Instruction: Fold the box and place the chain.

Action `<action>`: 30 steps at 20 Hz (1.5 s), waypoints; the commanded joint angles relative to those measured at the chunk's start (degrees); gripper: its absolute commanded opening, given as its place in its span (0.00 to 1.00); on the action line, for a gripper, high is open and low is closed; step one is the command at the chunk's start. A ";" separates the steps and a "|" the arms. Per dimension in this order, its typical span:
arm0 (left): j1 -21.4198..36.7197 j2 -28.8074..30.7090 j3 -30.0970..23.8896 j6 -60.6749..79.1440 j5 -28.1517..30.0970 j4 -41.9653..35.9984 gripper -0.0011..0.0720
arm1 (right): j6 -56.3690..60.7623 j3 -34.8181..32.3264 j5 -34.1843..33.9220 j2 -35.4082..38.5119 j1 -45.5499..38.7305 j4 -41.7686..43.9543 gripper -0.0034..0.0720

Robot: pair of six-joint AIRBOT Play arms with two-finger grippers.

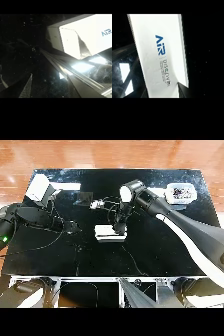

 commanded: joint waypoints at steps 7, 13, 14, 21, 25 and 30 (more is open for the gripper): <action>0.02 0.04 -0.02 0.02 -0.02 0.00 0.76 | 0.55 0.00 0.46 -0.13 0.20 0.13 0.59; 0.02 0.04 -0.02 0.02 -0.02 0.00 0.77 | 1.44 0.00 1.27 -0.13 0.20 0.39 0.64; 0.02 0.04 -0.02 0.02 -0.02 0.00 0.77 | 1.51 0.00 1.29 -0.13 0.20 0.35 0.64; 0.02 0.04 -0.02 0.02 0.00 0.00 0.77 | 1.77 0.00 2.16 -0.13 0.20 0.28 0.64; 0.02 0.04 -0.02 0.02 -0.02 0.00 0.77 | 2.19 0.00 0.92 -0.28 0.20 0.00 0.64; 0.02 0.04 -0.02 0.02 -0.02 0.00 0.77 | 2.43 0.00 1.16 -0.72 0.22 0.00 0.64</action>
